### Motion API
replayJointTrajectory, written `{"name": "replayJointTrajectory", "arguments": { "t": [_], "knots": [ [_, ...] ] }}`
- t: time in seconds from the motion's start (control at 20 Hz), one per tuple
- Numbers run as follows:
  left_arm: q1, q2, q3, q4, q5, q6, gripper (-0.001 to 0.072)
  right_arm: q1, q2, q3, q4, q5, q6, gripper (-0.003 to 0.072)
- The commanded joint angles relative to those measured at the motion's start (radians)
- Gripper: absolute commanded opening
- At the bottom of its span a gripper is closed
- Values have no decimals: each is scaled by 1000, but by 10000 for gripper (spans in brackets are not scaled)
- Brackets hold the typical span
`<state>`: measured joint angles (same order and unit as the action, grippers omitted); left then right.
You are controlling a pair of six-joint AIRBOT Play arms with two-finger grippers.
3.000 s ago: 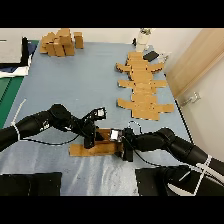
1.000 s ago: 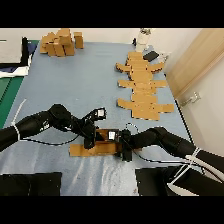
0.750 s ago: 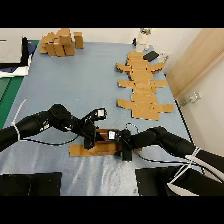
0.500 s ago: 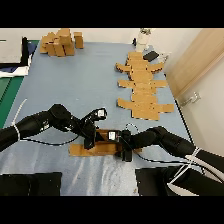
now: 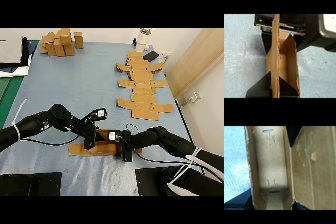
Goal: Fold the box.
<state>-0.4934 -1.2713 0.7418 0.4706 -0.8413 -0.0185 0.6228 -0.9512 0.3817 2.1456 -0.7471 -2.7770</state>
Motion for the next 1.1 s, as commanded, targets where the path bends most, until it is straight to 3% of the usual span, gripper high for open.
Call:
{"name": "replayJointTrajectory", "arguments": {
  "t": [0.0,1.05],
  "knots": [
    [0,0,0,0,1,0,13,1,0,-1,-2,5,1,464],
    [0,0,0,-29,18,-8,13,3,0,-1,-3,1,1,464]
  ]
}}
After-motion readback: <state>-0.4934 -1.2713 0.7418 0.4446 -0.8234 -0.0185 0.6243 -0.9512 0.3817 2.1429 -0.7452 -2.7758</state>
